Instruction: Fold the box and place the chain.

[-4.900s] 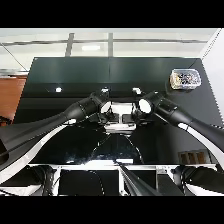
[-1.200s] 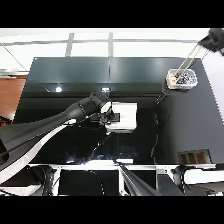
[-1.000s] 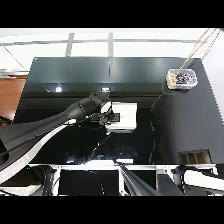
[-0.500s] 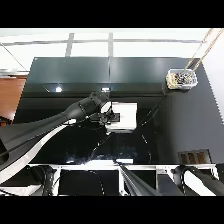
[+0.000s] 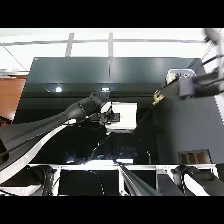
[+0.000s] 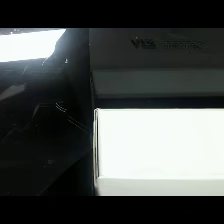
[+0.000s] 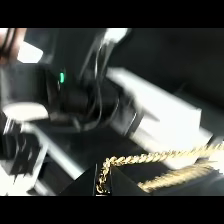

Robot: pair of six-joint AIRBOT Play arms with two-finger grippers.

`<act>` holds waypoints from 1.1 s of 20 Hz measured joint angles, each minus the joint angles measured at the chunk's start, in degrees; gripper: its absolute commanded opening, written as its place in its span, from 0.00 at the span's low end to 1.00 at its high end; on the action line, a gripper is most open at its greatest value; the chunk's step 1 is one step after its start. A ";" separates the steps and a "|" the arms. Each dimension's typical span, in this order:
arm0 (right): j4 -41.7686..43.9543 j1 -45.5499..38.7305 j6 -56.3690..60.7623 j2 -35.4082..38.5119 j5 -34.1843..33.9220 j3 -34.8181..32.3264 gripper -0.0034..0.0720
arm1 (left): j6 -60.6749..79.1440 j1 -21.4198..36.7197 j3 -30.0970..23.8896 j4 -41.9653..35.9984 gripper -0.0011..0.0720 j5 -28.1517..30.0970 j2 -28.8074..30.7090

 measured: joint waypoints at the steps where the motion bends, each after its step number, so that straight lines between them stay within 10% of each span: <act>1: 0.57 1.29 -0.24 0.04 -0.96 -2.60 0.07 | 0.00 0.00 0.00 0.00 0.06 0.00 0.00; 9: 7.87 11.52 -1.77 -0.85 -14.75 -17.79 0.07 | 0.00 0.00 0.00 0.02 0.06 0.00 0.00; 22: 5.75 15.54 -1.44 -5.77 -24.35 -20.22 0.07 | 0.00 0.00 0.00 0.02 0.06 0.00 0.00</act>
